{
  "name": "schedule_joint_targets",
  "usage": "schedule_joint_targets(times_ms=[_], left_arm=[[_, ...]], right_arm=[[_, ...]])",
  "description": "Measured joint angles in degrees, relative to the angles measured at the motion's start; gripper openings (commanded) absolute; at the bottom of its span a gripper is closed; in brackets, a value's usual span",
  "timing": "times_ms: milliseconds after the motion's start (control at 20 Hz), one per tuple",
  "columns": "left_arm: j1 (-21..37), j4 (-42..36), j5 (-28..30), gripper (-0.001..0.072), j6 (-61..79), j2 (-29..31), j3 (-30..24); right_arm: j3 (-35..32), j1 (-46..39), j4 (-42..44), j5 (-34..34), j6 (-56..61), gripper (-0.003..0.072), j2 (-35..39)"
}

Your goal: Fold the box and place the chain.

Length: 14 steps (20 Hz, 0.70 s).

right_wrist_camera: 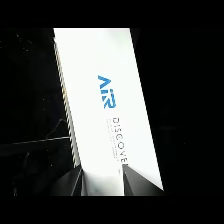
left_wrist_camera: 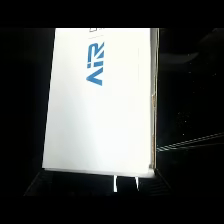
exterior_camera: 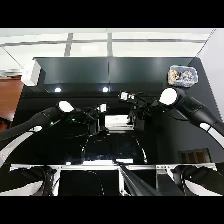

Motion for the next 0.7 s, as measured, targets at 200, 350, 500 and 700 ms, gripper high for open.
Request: schedule_joint_targets(times_ms=[200, 350, 500, 700], left_arm=[[0.0, 0.0, 0.0, 0.0405, 0.0, 0.0, 0.0], [0.0, 0.0, 0.0, 0.0404, 0.0, 0.0, 0.0], [0.0, 0.0, 0.0, 0.0405, 0.0, 0.0, 0.0], [0.0, 0.0, 0.0, 0.0405, 0.0, 0.0, 0.0]], right_arm=[[0.0, 0.0, -0.3, 0.1, 0.0, 0.0310, 0.4], [0.0, 0.0, -0.3, 0.0, 0.2, 0.0310, 0.5], [0.0, 0.0, -0.3, 0.0, 0.5, 0.0310, 0.2], [0.0, 0.0, -0.3, 0.0, 0.9, 0.0310, -0.1]])
